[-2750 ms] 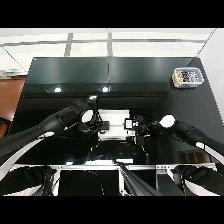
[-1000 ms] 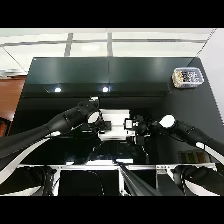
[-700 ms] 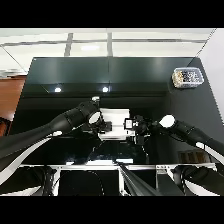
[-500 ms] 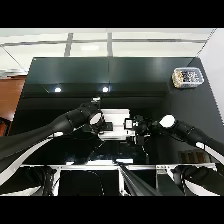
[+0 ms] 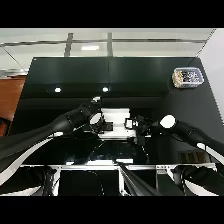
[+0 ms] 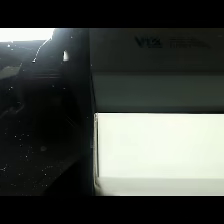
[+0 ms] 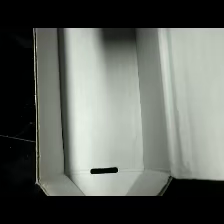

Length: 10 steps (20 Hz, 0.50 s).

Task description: Fold the box and place the chain.

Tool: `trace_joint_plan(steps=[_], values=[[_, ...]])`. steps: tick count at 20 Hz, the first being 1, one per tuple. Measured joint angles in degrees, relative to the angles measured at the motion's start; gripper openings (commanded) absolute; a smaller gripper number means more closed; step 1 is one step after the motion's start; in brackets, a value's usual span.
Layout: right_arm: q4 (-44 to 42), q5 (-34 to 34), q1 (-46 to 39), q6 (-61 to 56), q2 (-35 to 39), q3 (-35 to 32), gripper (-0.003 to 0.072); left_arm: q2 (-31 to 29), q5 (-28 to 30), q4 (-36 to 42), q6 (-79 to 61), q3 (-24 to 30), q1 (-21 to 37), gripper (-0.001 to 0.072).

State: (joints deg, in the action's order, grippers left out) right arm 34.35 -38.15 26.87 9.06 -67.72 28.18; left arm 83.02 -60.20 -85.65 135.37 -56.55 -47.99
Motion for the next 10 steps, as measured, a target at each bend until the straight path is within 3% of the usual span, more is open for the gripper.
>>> trace_joint_plan(steps=[4, 5, 6, 7, 10], values=[[6.2, -2.4, -1.0, -4.7, 4.5, 0.0, 0.0609, 0.0, -0.5, -0.4, 0.0, 0.0, 0.1, 0.0025], [7.0, -2.7, -1.2, -5.2, 5.2, 0.0, 0.0520, 0.0, -0.5, -0.5, 0.0, 0.0, 0.1, 0.0025], [7.7, -3.0, -1.2, -5.7, 5.8, 0.0, 0.0296, 0.0, -0.6, -0.6, 0.0, 0.0, 0.1, 0.0025], [8.1, -3.3, -1.3, -6.1, 6.3, 0.0, 0.0239, 0.0, -0.7, -0.7, 0.1, 0.0, 0.1, 0.0025], [7.6, -3.4, -1.4, -6.6, 6.9, 0.0, 0.0219, 0.0, -1.0, -0.9, 0.1, 0.0, 0.1, 0.0025]])
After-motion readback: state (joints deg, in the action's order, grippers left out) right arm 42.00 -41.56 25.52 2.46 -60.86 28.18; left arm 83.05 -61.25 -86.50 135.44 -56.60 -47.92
